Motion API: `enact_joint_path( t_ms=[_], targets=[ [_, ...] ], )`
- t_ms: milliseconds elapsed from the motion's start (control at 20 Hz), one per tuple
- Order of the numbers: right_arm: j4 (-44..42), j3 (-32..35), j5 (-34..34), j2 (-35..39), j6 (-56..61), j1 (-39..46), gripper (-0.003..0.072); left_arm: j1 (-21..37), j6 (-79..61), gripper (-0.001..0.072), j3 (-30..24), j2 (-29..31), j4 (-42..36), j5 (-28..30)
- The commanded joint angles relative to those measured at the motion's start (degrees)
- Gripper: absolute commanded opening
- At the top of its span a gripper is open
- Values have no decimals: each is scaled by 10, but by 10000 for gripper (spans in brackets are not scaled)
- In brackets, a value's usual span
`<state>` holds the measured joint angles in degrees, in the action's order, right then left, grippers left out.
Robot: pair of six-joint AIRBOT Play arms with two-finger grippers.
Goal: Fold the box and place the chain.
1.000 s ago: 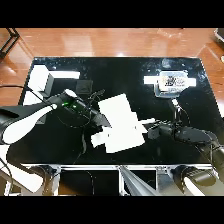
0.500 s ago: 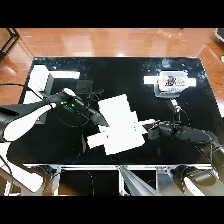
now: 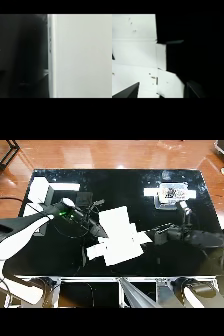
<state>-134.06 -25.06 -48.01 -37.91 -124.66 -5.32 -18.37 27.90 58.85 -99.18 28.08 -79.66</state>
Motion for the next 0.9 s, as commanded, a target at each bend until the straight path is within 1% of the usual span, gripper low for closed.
enact_joint_path(
  t_ms=[0,50,100,200,300,400,550,650,750,800,850],
  targets=[
    [107,-88,-113,1,12,70,700,-31,-14,16,-1,72,86,99],
    [137,-105,-132,1,10,82,700,-49,-27,15,-1,101,113,136],
    [167,-114,-144,1,7,89,700,-68,-48,15,-1,125,127,160],
    [221,-114,-149,1,7,90,700,-111,-97,15,-2,163,158,202],
    [250,-114,-148,1,7,90,700,-149,-98,15,-10,196,197,265],
    [244,-114,-150,1,8,90,701,-170,-98,15,-35,231,214,312],
    [241,-113,-160,1,8,89,700,-172,-104,15,-93,271,210,323],
    [215,-108,-161,1,-7,85,700,-175,-159,17,-140,290,210,371],
    [166,-88,-175,0,-101,62,700,-175,-211,20,-168,285,217,432],
    [153,-75,-173,0,-125,47,701,-175,-212,20,-174,279,235,457],
    [148,-63,-162,0,-135,31,700,-175,-211,20,-176,273,253,471]
  ],
)
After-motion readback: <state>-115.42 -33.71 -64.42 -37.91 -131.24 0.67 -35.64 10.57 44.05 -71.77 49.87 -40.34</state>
